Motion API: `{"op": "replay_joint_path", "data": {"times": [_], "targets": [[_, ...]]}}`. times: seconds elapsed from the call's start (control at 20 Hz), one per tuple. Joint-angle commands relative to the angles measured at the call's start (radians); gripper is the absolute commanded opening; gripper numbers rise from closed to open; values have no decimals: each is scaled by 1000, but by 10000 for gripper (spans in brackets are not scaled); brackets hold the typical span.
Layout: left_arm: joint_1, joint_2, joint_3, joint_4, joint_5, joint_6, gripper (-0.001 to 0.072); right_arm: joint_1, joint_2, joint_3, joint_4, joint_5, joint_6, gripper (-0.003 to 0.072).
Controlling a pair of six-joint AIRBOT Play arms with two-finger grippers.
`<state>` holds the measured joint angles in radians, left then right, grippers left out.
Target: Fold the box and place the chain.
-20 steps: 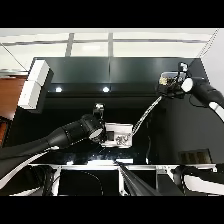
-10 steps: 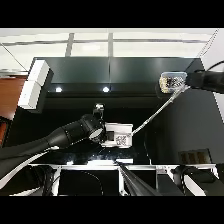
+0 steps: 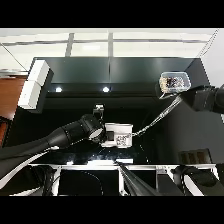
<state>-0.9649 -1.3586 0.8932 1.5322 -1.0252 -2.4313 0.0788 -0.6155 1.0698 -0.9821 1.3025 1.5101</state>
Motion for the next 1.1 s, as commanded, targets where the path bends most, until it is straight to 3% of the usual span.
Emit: {"op": "replay_joint_path", "data": {"times": [0.0,0.15,0.45,0.75,1.05], "targets": [[0,0,0,0,0,0,29,50,9,-35,113,83,-18,12],[0,0,0,0,0,0,29,158,8,-172,184,45,3,12],[0,0,0,0,0,0,30,383,-12,-404,302,-261,4,12],[0,0,0,0,0,0,29,480,-110,-411,417,-351,-41,12],[0,0,0,0,0,0,29,497,-222,-411,367,-381,-52,35]]}}
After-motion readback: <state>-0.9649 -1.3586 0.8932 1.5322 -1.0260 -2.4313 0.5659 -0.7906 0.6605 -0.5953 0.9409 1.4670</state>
